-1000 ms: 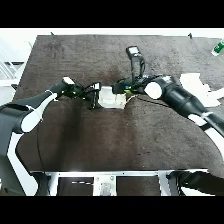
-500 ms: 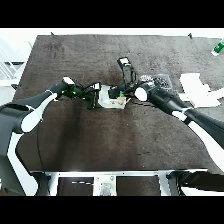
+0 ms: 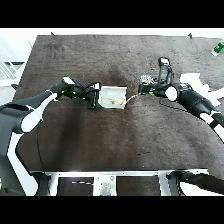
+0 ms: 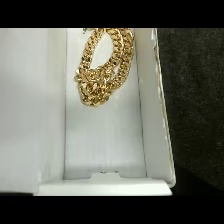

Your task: Fold the box and place the chain.

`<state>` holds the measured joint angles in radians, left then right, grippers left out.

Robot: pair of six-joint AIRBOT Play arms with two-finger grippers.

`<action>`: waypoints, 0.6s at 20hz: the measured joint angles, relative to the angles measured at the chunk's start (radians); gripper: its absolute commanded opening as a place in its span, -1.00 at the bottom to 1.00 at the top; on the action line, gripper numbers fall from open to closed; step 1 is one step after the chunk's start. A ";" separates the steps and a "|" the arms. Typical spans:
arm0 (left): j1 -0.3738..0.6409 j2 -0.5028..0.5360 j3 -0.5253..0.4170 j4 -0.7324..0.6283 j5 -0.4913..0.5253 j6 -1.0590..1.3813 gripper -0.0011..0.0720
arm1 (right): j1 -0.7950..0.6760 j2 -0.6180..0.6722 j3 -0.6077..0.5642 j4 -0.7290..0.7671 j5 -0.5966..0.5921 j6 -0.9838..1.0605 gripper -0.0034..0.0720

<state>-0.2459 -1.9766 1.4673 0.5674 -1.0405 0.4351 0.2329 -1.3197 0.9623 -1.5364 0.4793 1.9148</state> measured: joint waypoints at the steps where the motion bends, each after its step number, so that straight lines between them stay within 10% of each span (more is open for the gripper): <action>1: 0.000 0.000 0.000 0.000 0.000 0.000 0.12 | -0.021 -0.024 -0.013 0.026 -0.032 0.013 0.28; 12: 0.000 0.000 0.000 0.000 0.000 0.000 0.12 | -0.061 -0.295 0.039 0.229 -0.264 0.039 -0.06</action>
<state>-0.2462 -1.9766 1.4673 0.5674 -1.0405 0.4351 0.1719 -1.6146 1.0016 -1.3079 0.2150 1.9541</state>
